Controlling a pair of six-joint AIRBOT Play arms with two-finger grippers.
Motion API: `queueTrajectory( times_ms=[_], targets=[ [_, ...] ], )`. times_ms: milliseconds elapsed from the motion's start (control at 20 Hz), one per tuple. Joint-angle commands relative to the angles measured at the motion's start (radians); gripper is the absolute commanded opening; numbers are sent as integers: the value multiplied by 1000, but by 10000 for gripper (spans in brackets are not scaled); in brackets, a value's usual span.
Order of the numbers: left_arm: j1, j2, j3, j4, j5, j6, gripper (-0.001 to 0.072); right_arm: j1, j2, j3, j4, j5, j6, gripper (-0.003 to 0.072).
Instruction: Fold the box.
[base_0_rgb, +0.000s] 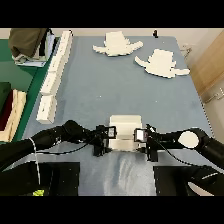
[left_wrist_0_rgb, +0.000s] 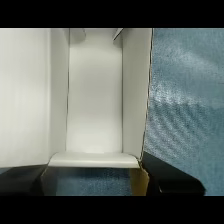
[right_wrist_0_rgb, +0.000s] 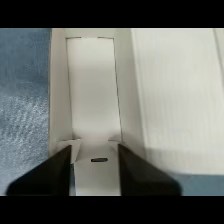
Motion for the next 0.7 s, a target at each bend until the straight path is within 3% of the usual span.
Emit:
queueTrajectory(
  times_ms=[0,50,200,350,450,650],
  targets=[
    [0,0,1,-1,0,-2,537,0,38,69,-197,196,394,175],
    [0,0,1,-1,0,-2,537,0,55,106,-324,289,593,6],
    [0,0,1,-1,0,-2,537,-1,119,196,-603,493,911,7],
    [0,0,1,-1,0,-2,537,-82,192,213,-990,555,1264,5],
    [0,0,1,-1,0,-2,537,-217,175,207,-968,570,1327,5],
    [0,0,1,-1,0,-2,537,-459,37,119,-562,456,1355,5]
  ],
)
